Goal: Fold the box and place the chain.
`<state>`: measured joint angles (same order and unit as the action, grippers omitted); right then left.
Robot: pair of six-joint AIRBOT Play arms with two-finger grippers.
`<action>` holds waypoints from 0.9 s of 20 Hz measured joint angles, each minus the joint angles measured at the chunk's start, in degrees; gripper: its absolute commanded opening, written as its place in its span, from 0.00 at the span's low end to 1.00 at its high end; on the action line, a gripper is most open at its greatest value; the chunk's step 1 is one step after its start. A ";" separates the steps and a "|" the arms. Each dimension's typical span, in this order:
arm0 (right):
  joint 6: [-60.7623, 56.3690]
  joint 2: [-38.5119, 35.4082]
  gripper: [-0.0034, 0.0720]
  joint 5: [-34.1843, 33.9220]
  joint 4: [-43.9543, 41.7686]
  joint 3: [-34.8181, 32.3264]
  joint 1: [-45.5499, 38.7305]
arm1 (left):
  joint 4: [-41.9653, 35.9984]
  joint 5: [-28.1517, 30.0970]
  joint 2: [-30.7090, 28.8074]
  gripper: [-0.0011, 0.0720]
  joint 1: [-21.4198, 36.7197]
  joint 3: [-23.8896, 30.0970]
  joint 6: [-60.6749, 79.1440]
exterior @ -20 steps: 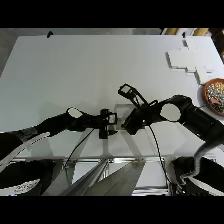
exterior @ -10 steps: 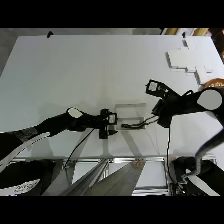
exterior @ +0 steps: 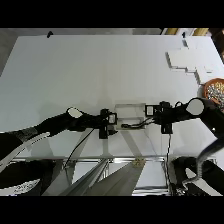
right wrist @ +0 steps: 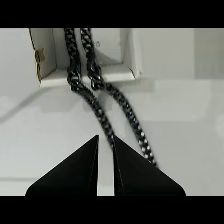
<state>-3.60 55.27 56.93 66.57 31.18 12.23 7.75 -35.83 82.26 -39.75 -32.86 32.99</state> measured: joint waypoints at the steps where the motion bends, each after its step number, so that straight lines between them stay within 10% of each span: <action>1: 2.36 0.35 0.32 -1.62 -1.66 -0.94 -0.07 | -0.02 0.00 0.00 0.08 0.00 0.00 0.00; 18: 14.40 7.10 0.22 -6.69 -12.87 -3.43 -0.11 | 0.00 0.02 0.00 0.08 0.00 0.00 0.00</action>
<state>10.81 62.37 50.24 53.69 27.75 12.12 7.75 -35.81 82.26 -39.75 -32.86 32.99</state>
